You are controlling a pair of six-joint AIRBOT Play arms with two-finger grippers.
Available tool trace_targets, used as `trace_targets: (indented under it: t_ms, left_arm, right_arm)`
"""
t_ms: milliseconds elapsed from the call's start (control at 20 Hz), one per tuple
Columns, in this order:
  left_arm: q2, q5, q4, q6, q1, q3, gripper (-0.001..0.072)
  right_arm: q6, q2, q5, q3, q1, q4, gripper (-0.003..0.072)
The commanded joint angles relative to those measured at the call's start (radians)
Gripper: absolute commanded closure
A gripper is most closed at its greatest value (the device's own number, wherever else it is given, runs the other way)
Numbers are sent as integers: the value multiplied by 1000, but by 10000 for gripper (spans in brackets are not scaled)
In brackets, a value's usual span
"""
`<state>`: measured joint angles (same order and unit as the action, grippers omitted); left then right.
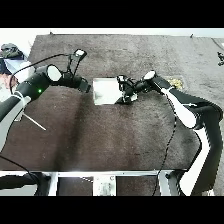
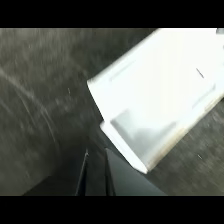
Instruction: Fold the box and place the chain.
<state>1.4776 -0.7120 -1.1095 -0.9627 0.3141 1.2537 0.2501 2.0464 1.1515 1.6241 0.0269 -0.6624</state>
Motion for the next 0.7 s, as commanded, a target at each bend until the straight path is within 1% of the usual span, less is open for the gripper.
trace_targets:
  t_ms: [0,50,100,150,250,350,400,500,550,650]
  left_arm:
    - [64,0,331,333,-72,19,581]
    - [109,-83,470,461,-126,45,581]
    - [158,-171,567,562,-176,77,579]
    - [204,-261,615,658,-215,111,578]
    - [297,-397,644,739,-268,188,578]
    - [393,-483,643,810,-288,275,576]
    - [430,-500,643,880,-286,304,541]
    - [475,-511,635,1054,-272,312,214]
    - [487,-523,620,1110,-269,312,163]
    - [507,-556,616,1172,-269,309,154]
  right_arm:
    - [0,0,0,0,1,0,270]
    - [0,0,0,0,1,0,270]
    - [0,0,1,0,1,0,270]
    - [0,0,1,0,1,0,270]
    - [0,0,0,0,1,0,270]
    - [0,0,0,0,1,0,270]
    - [0,0,0,0,1,0,270]
    - [0,0,0,0,1,0,270]
    - [0,0,0,0,1,0,270]
    - [0,0,0,0,1,0,270]
